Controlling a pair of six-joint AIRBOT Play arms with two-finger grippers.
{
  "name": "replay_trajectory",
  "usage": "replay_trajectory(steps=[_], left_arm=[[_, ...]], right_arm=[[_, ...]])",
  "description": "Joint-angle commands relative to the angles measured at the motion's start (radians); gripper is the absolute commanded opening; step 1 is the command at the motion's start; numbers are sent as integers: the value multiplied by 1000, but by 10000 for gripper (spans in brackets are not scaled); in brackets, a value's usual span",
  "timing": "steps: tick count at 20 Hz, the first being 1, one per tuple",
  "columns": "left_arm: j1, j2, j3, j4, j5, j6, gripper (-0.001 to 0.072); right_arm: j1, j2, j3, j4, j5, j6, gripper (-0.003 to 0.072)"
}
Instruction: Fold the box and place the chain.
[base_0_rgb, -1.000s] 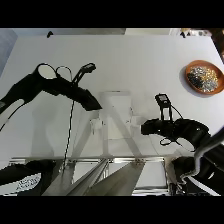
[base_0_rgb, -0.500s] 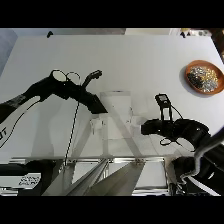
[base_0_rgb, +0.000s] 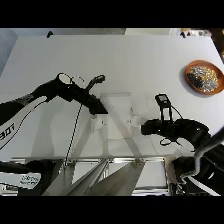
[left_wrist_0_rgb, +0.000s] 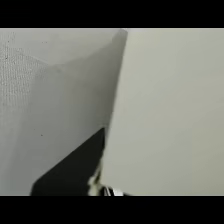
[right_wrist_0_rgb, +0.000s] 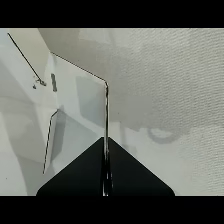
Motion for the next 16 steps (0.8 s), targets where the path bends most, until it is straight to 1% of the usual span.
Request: replay_trajectory(steps=[1, 2, 6, 7, 8, 9, 10, 11, 14, 15, 16], left_arm=[[3, -2, 0, 0, 7, 97, 19], [2, -2, 0, 0, 7, 131, 6], [-2, -2, 0, 0, 14, 212, 5], [-3, -2, 0, -3, 13, 215, 5], [-3, -1, 0, -14, 12, 215, 5], [-3, 0, 0, -27, 13, 215, 5], [-3, 0, 0, -39, 14, 218, 5], [-3, 0, 0, -47, 13, 241, 5], [-34, 0, -1, -44, 14, 348, 4], [-55, 0, -1, -43, 26, 387, 3], [-77, 0, -1, -42, 59, 413, 3]], right_arm=[[1, 1, 0, 0, 2, -4, 18], [1, 1, -1, 0, 2, -3, 18], [1, 1, 0, 15, 0, -4, 28], [1, 1, 2, 15, -1, -4, 107], [1, 3, 12, 13, 1, -8, 216], [1, 5, 30, 8, 7, -25, 295], [1, 5, 54, 7, 18, -50, 330], [1, 5, 82, 6, 36, -85, 343], [1, 5, 154, -22, 105, -168, 343], [1, 5, 159, -37, 108, -174, 343], [1, 5, 159, -58, 112, -174, 343]])
